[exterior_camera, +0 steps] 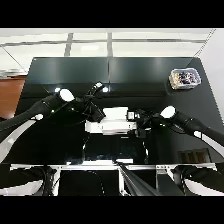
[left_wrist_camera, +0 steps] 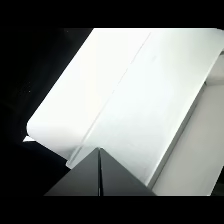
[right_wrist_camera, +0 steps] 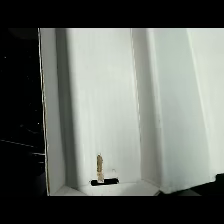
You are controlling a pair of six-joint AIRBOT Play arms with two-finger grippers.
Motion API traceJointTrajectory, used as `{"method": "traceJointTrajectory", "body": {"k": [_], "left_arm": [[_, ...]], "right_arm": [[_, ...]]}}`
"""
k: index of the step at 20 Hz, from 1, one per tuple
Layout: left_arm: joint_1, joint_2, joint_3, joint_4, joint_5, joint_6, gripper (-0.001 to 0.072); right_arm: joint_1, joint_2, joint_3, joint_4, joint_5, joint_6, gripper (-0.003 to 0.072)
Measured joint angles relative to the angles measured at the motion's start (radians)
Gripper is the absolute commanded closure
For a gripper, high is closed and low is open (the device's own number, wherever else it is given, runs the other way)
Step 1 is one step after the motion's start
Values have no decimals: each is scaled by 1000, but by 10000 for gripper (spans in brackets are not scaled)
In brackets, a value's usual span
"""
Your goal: Fold the box and place the chain.
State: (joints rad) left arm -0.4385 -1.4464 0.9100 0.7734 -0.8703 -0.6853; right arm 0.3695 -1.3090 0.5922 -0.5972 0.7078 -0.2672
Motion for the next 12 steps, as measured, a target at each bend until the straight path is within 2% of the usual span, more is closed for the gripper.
{"method": "traceJointTrajectory", "body": {"k": [3,6,8,10,11,12], "left_arm": [[10,71,33,205,-9,-163,685],[49,194,3,343,13,-266,680],[84,277,-51,333,16,-210,681],[91,329,-101,271,-67,-12,672],[87,343,-124,262,-116,95,527],[82,354,-140,265,-145,177,219]], "right_arm": [[0,0,0,1,0,3,546],[0,0,0,1,-1,2,546],[0,0,0,1,-1,2,546],[0,0,0,2,-1,2,546],[0,0,0,2,-2,2,546],[0,0,0,2,-2,2,546]]}}
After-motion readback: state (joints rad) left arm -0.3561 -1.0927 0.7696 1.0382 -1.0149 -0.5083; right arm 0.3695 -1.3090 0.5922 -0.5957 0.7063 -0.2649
